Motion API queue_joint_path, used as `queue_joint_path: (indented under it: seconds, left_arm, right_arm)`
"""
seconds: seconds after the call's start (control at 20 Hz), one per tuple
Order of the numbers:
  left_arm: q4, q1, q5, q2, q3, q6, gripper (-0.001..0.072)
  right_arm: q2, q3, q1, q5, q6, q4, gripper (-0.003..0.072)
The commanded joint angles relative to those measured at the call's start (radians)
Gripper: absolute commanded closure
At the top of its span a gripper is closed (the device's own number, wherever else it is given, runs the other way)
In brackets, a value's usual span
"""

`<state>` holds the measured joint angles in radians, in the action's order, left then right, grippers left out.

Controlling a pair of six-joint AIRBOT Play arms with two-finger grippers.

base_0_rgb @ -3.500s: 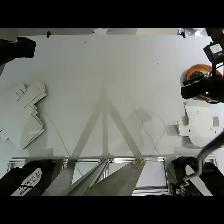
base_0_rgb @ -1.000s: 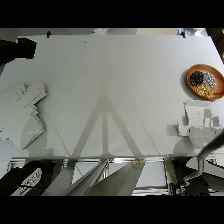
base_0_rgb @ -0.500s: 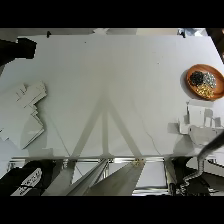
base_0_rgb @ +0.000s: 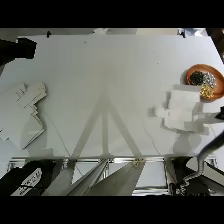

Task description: Fold the box and place the chain.

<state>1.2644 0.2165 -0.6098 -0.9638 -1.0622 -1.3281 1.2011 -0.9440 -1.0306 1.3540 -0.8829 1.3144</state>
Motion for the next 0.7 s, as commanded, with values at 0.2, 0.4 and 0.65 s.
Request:
queue_joint_path:
  seconds: [0.2,0.4,0.65]
  left_arm:
    - [0.0,0.001,0.0,0.001,0.0,0.0,0.006]
    - [0.0,0.001,0.0,0.0,0.0,0.0,0.006]
    - [0.0,0.001,0.0,0.001,0.0,0.0,0.006]
  right_arm:
    - [-0.041,0.0,0.283,0.059,0.047,-0.405,0.0677]
    - [-0.041,0.0,0.561,-0.156,0.053,-0.557,0.0677]
    - [-0.022,0.003,0.818,-0.47,0.054,-0.576,0.0677]
